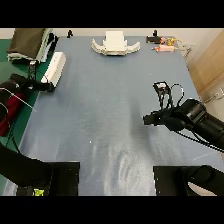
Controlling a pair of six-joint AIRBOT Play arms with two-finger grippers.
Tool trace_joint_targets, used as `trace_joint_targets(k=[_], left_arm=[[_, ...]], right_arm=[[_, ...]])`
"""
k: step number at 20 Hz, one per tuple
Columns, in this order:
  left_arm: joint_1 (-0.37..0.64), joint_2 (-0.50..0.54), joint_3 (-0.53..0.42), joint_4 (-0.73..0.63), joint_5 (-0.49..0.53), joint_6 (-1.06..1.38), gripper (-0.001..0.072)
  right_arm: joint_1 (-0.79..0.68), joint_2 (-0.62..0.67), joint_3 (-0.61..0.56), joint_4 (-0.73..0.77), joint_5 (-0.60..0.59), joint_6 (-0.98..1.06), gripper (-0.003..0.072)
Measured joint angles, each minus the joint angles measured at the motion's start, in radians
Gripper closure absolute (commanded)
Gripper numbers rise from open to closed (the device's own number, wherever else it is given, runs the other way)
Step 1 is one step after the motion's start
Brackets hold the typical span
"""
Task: Fold the box.
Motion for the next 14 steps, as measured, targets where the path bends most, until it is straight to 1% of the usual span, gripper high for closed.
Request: trace_joint_targets(k=[3,6,9,14], left_arm=[[-0.005,-0.095,0.129,0.001,-0.002,-0.050,0.0243],[-0.011,-0.158,0.212,0.000,-0.024,-0.080,0.0243],[-0.010,-0.189,0.246,0.000,-0.033,-0.089,0.0243],[-0.010,-0.209,0.264,-0.002,-0.039,-0.093,0.0243]], right_arm=[[0.000,0.000,0.000,0.000,0.000,0.000,0.0667],[0.000,0.000,0.000,0.000,0.000,0.000,0.0667],[0.000,0.000,0.000,0.000,0.000,0.000,0.0668],[0.000,0.000,0.000,0.000,0.000,0.000,0.0667]])
